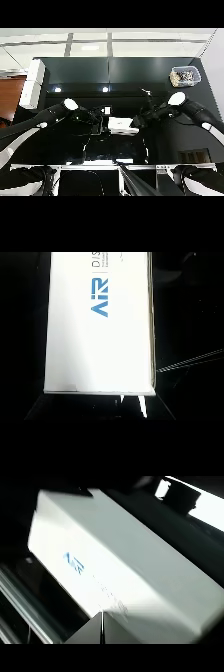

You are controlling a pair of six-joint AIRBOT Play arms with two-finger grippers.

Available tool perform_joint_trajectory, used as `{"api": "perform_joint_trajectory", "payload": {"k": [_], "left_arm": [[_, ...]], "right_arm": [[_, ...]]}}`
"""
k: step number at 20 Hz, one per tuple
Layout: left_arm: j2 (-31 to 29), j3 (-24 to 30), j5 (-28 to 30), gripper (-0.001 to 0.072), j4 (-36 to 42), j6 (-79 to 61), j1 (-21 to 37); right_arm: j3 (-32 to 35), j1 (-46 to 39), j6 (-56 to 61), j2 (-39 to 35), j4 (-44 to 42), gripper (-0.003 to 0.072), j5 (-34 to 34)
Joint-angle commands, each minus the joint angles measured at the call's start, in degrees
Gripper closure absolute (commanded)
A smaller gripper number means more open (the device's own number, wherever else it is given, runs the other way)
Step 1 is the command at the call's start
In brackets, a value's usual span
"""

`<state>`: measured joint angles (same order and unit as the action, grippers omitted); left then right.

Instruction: Fold the box and place the chain.

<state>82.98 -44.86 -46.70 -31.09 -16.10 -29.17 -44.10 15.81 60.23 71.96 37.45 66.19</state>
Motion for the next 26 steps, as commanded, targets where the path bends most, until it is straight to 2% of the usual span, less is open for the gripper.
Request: {"api": "perform_joint_trajectory", "payload": {"k": [1,4,5,6,7,10,12,14,16,20,22,25,26], "left_arm": [[-0.1,-0.1,0.2,0.0408,0.0,0.5,0.2],[-1.4,-0.1,2.6,0.0407,0.0,8.7,1.0],[-2.2,-0.1,2.9,0.0372,-0.5,9.4,1.3],[-3.1,-0.1,2.8,0.02,-1.7,9.4,1.4],[-4.0,-0.1,2.8,-0.0009,-3.2,9.6,1.4],[-9.5,-0.1,2.0,-0.0001,-8.1,11.6,1.5],[-14.3,-0.8,1.5,0.0,-7.5,15.0,1.3],[-15.1,-3.0,1.5,0.0002,-3.7,19.7,0.7],[-12.1,-6.6,1.4,0.0003,-2.1,23.7,-0.9],[0.3,-16.6,1.5,0.0002,-2.2,27.9,-5.9],[5.6,-20.9,0.7,0.0002,-4.8,33.3,-7.5],[9.5,-24.5,-7.5,0.0001,-8.8,36.5,-8.0],[9.7,-24.7,-8.5,0.0,-10.0,36.5,-8.0]], "right_arm": [[-3.7,-4.9,-1.3,-6.1,1.8,0.0668,9.8],[-3.8,-13.5,1.0,-14.3,9.3,0.0668,12.2],[-3.8,-16.1,2.2,-16.3,11.9,0.0668,12.4],[-3.8,-18.6,3.0,-18.0,13.9,0.0668,12.6],[-3.8,-20.9,3.2,-19.1,15.0,0.0668,13.0],[-3.7,-26.2,3.2,-19.6,15.1,0.0668,15.3],[-3.7,-27.6,3.1,-19.6,15.1,0.0668,15.0],[-3.7,-27.5,3.2,-19.6,15.1,0.0668,12.3],[-3.7,-27.5,3.2,-19.6,15.0,0.0668,9.9],[-3.7,-27.5,3.2,-19.6,15.1,0.0668,8.6],[-3.7,-27.5,2.9,-19.6,15.2,0.0668,8.6],[-3.7,-27.5,2.4,-19.6,16.2,0.0668,8.3],[-3.7,-27.5,2.3,-19.6,16.7,0.0667,8.1]]}}
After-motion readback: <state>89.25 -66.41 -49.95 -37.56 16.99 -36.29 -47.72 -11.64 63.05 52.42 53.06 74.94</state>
